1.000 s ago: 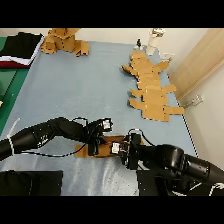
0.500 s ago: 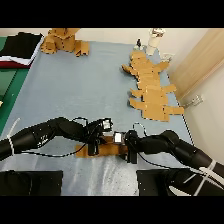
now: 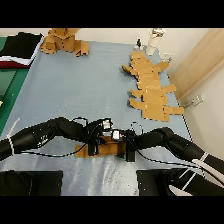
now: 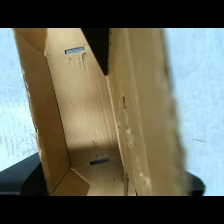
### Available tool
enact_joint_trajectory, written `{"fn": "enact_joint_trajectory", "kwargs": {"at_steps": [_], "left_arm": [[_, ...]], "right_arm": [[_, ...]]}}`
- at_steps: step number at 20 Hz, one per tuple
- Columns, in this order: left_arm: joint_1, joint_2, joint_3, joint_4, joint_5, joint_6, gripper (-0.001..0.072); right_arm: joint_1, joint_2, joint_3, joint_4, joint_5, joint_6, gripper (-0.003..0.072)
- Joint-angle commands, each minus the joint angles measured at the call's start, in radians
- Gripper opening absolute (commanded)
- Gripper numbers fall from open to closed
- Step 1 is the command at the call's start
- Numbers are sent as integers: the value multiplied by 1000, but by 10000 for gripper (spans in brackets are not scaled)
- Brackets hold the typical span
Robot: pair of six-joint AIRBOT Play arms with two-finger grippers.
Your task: Fold the box.
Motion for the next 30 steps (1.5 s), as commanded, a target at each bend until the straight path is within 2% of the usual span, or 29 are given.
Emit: {"fn": "enact_joint_trajectory", "kwargs": {"at_steps": [1,7,9,10,30], "left_arm": [[0,1,0,0,-1,0,15],[0,1,0,0,0,0,15],[0,1,0,0,0,0,15],[0,1,0,0,0,0,15],[0,1,0,0,0,3,15]], "right_arm": [[-2,-2,2,-2,-12,10,711],[-2,-43,1,-16,8,9,692],[-2,-42,1,-15,8,9,565],[-2,-42,1,-16,10,9,555],[-2,-41,1,-16,11,9,554]]}}
